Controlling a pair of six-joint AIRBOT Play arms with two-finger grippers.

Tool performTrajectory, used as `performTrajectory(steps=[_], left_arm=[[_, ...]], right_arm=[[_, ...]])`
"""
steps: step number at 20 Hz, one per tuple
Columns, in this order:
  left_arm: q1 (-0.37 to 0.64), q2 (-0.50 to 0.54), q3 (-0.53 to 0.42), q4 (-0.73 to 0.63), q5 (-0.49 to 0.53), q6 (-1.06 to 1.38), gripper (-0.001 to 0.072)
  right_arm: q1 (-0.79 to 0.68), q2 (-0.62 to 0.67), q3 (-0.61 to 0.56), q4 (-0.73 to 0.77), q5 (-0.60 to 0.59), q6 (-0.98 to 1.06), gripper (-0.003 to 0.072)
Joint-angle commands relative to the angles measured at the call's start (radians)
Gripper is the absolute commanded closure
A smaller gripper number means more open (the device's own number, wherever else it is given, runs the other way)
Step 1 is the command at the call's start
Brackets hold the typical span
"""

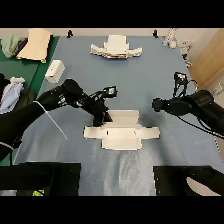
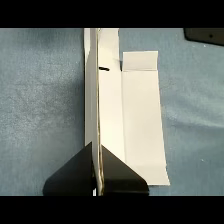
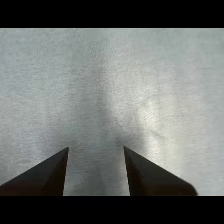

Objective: Fold the box.

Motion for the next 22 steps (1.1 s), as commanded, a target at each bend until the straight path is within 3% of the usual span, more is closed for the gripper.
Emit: performTrajectory(steps=[1, 7, 17, 18, 20, 22], left_arm=[[0.004, -0.025, 0.016, 0.001, -0.029, 0.000, 0.0695], [0.003, -0.080, 0.014, -0.004, -0.047, 0.000, 0.0694], [0.009, -0.083, 0.014, -0.003, -0.051, -0.035, 0.0694], [0.010, -0.083, 0.014, -0.002, -0.052, -0.041, 0.0694], [0.010, -0.083, 0.014, -0.003, -0.052, -0.060, 0.0694], [0.010, -0.083, 0.014, -0.003, -0.052, -0.060, 0.0694]], right_arm=[[0.000, -0.014, 0.001, 0.010, 0.000, 0.000, 0.0170], [0.000, -0.015, 0.001, 0.014, -0.002, 0.000, 0.0170], [0.000, -0.015, 0.001, 0.060, -0.014, -0.003, 0.0172], [0.000, -0.015, 0.001, 0.094, -0.029, -0.035, 0.0242], [0.001, -0.014, 0.002, 0.212, -0.082, -0.171, 0.0671], [0.012, -0.003, 0.002, 0.346, -0.152, -0.305, 0.0685]])
